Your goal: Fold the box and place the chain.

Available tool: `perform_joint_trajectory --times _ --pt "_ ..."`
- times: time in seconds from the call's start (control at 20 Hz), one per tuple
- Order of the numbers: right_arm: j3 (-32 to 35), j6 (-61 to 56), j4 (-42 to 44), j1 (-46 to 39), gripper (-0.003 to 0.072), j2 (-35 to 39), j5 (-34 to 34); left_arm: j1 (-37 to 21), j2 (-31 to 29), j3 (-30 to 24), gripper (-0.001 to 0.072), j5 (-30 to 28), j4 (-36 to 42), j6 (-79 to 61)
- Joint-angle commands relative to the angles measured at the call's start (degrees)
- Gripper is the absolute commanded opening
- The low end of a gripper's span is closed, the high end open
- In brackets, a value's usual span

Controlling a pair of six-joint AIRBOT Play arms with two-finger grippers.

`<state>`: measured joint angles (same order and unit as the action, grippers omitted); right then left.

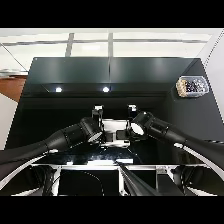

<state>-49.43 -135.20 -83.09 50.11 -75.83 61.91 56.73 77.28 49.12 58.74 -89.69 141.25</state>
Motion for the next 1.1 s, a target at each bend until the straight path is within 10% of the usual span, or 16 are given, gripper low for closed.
perform_joint_trajectory --times 0.0,0.5,0.65,0.75,0.9,1.05 --pt "0.0 -0.5 0.0 0.0 0.0168 -0.2 -0.5 0.0 0.0 0.0 0.0031 0.1 0.2 0.0" --pt "-0.1 -0.9 0.5 0.0 0.0046 -0.2 -1.2 0.0 0.0 0.0 0.0031 0.1 0.2 0.0" --pt "-0.1 -0.9 0.5 0.0 0.0249 -0.2 -1.2 0.0 0.0 0.0 0.0031 0.1 0.2 0.0" --pt "-0.1 -0.9 0.5 0.0 0.0254 -0.2 -1.2 0.0 0.0 0.0 0.0031 0.1 0.2 0.0" --pt "-0.1 -0.9 0.5 0.0 0.0047 -0.2 -1.3 0.0 0.0 0.0 0.0031 0.1 0.3 0.0" --pt "-0.1 -0.9 0.5 0.0 0.0051 -0.1 -1.2 0.0 0.0 0.0 0.0031 0.1 0.4 0.0"
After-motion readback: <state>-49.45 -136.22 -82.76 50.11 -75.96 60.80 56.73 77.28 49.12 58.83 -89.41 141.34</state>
